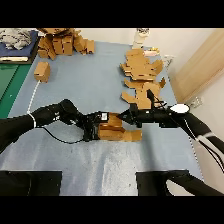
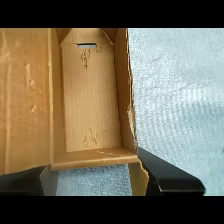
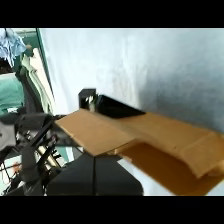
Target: Fold the box.
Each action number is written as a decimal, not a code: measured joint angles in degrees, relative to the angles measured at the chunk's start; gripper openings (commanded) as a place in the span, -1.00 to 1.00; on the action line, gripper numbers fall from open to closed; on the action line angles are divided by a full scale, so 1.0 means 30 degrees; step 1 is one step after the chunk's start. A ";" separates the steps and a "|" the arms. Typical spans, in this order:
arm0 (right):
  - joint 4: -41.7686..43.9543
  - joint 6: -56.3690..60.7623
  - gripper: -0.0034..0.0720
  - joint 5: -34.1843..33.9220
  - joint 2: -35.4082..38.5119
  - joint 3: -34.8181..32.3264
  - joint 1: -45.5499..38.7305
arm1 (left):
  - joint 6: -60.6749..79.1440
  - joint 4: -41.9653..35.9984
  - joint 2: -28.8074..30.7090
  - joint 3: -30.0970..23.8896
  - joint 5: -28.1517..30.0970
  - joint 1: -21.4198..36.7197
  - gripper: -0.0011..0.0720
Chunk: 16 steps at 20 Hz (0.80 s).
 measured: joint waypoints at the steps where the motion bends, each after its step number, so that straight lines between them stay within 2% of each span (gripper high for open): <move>1: 0.0102 -0.0379 -0.91 -0.0189 -0.0852 0.0226 0.0007 | 0.0000 0.0000 0.0000 0.0000 0.0007 0.0000 0.14; 5: 0.0474 -0.2084 -0.91 -0.0729 -0.4007 0.0736 0.0321 | 0.0000 0.0000 0.0000 0.0000 0.0007 0.0000 0.14; 9: 0.0554 -0.3366 -0.91 -0.1333 -0.5996 0.0882 0.0874 | -0.0051 0.0007 0.0000 0.0000 0.0007 0.0007 0.14; 13: 0.0532 -0.4262 -0.91 -0.1872 -0.6397 0.1027 0.1027 | -0.0029 0.0007 0.0000 0.0000 0.0015 0.0007 0.14; 16: 0.0342 -0.5042 -0.91 -0.2120 -0.5552 0.1188 0.0765 | 0.0015 0.0007 0.0000 0.0000 0.0022 0.0007 0.14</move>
